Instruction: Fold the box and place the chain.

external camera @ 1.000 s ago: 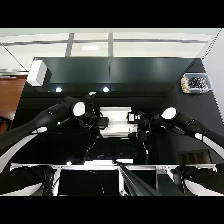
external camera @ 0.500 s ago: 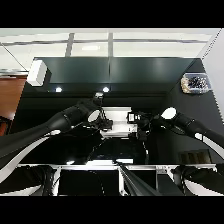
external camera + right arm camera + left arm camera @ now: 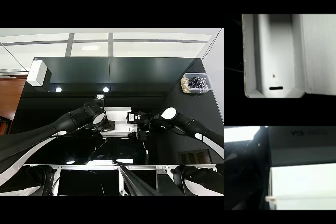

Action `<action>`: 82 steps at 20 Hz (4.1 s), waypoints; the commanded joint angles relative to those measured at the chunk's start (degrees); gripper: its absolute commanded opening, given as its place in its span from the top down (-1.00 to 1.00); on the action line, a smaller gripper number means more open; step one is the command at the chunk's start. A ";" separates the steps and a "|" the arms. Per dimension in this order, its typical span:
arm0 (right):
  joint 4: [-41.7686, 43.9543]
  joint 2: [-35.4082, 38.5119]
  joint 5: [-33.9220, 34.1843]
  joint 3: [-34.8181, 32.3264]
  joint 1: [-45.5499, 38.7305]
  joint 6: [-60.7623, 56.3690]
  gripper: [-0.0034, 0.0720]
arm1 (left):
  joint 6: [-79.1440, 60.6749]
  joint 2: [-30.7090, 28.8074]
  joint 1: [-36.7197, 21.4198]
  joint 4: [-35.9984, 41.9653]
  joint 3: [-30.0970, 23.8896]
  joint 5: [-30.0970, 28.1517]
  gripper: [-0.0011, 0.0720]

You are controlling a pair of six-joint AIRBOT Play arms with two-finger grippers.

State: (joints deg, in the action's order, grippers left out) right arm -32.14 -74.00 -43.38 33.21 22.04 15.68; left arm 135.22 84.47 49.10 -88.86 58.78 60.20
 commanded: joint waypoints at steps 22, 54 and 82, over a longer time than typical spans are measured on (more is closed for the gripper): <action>-1.49 2.14 -0.13 -0.02 -0.55 -2.49 -0.79 | 0.68 0.74 -0.04 1.01 1.79 -1.51 0.91; 1.42 3.85 -2.56 -0.04 2.01 -15.04 0.28 | -0.63 0.74 -0.07 0.48 1.79 -0.09 0.90; -4.02 7.96 -13.79 -10.14 -32.59 -81.46 0.87 | -0.63 0.74 -0.07 0.87 1.79 0.33 0.90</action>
State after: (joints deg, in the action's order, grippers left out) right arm -41.93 -61.80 -56.53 25.47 -13.19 -65.36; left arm 134.56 85.21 49.06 -87.99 60.58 60.53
